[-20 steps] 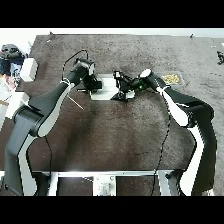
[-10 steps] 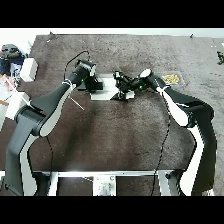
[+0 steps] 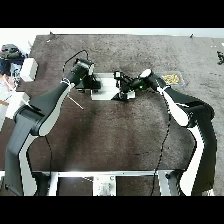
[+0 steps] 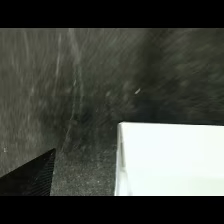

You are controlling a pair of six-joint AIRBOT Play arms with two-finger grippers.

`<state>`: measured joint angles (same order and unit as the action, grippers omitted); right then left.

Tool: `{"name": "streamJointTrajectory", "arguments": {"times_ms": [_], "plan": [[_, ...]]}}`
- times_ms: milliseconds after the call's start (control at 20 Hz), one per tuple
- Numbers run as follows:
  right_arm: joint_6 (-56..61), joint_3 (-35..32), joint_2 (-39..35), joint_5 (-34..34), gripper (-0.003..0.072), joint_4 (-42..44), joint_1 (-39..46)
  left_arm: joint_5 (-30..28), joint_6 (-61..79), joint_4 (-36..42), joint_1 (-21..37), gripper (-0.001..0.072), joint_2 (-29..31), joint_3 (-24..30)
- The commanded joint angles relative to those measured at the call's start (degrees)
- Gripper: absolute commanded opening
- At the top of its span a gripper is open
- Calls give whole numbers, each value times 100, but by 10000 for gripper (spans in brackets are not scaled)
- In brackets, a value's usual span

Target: Fold the box and place the chain.

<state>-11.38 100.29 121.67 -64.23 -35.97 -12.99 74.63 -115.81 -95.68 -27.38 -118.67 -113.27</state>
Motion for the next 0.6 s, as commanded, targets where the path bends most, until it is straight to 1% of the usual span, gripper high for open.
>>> {"name": "streamJointTrajectory", "arguments": {"times_ms": [0,300,550], "plan": [[0,7,2,15,443,17,-4,11,337,308,-2,561,24,-92],[0,4,2,17,443,17,-4,435,531,350,-2,562,63,-243],[2,7,2,17,443,17,-4,560,680,348,-2,561,291,-240]]}}
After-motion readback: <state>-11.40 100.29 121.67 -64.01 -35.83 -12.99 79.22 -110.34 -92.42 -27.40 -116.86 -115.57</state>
